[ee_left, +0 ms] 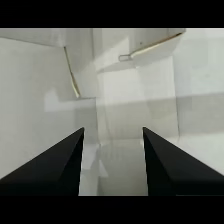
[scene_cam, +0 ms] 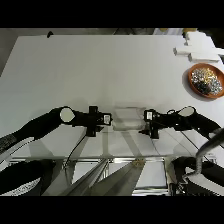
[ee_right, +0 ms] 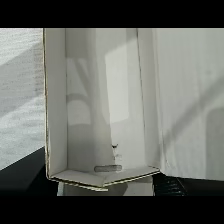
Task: Fold the box and place the chain.
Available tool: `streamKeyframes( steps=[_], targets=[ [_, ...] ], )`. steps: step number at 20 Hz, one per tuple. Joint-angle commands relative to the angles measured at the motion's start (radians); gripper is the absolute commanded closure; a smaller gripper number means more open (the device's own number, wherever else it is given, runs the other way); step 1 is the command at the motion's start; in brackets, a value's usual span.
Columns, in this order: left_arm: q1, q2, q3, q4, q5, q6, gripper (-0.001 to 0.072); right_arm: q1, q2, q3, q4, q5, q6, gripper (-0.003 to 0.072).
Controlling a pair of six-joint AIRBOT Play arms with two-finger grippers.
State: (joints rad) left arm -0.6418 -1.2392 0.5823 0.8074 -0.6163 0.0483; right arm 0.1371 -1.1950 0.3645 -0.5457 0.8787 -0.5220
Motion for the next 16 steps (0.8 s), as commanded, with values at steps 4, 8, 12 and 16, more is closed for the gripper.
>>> streamKeyframes(
  steps=[4, 8, 12, 16],
  targets=[
    [-0.021, -0.004, -0.001, -0.239, 0.029, 0.333, 0.0298, 0.001, 0.0, 0.0, 0.0, 0.0, 0.0, 0.0273],
    [-0.017, -0.027, -0.001, -0.269, 0.027, 0.339, 0.0297, 0.001, 0.0, 0.0, 0.0, 0.0, 0.0, 0.0273],
    [-0.019, -0.031, -0.001, -0.269, -0.028, 0.307, 0.0354, 0.001, 0.0, 0.0, 0.0, 0.0, 0.0, 0.0273],
    [-0.021, -0.042, 0.0, -0.309, -0.061, 0.307, 0.038, 0.001, 0.0, 0.0, 0.0, 0.0, 0.0, 0.0273]
  ],
)
